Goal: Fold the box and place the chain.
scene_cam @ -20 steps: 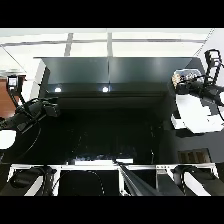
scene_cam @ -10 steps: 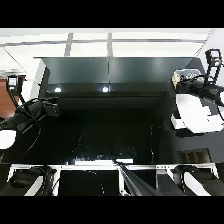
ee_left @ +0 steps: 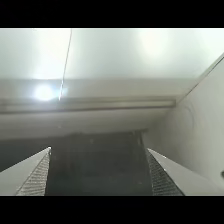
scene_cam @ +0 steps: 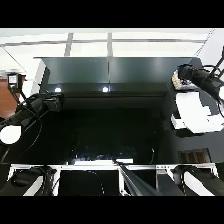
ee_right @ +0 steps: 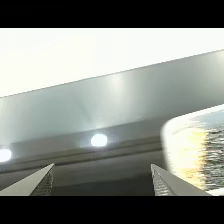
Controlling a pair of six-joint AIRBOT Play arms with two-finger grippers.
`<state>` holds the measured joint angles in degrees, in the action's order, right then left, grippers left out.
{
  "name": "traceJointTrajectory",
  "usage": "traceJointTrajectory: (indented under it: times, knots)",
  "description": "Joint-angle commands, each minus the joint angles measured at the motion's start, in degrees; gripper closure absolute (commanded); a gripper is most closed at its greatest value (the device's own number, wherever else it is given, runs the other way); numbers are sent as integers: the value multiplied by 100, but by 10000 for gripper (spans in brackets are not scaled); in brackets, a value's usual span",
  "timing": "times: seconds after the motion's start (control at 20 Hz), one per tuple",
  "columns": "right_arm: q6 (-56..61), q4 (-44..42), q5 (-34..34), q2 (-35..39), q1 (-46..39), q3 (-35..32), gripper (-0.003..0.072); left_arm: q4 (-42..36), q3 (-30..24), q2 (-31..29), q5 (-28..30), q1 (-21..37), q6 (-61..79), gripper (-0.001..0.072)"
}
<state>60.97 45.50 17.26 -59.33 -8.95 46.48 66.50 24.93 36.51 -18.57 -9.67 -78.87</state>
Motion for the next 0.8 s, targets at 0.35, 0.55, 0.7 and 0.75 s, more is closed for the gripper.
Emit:
traceJointTrajectory:
  times: [0.35,0.55,0.7,0.75]
  knots:
    - [1320,3519,4634,-2559,-4214,2643,-34,-348,76,503,7,4,-452,-9]
    - [310,3191,5248,-3139,-4690,3023,-34,-407,76,662,-232,-17,-455,-8]
    - [-933,2868,5508,-3440,-4529,3132,-34,-470,79,684,-269,-17,-496,-8]
    - [-1158,2872,5379,-3445,-4439,3134,-34,-470,79,684,-269,-15,-549,-8]
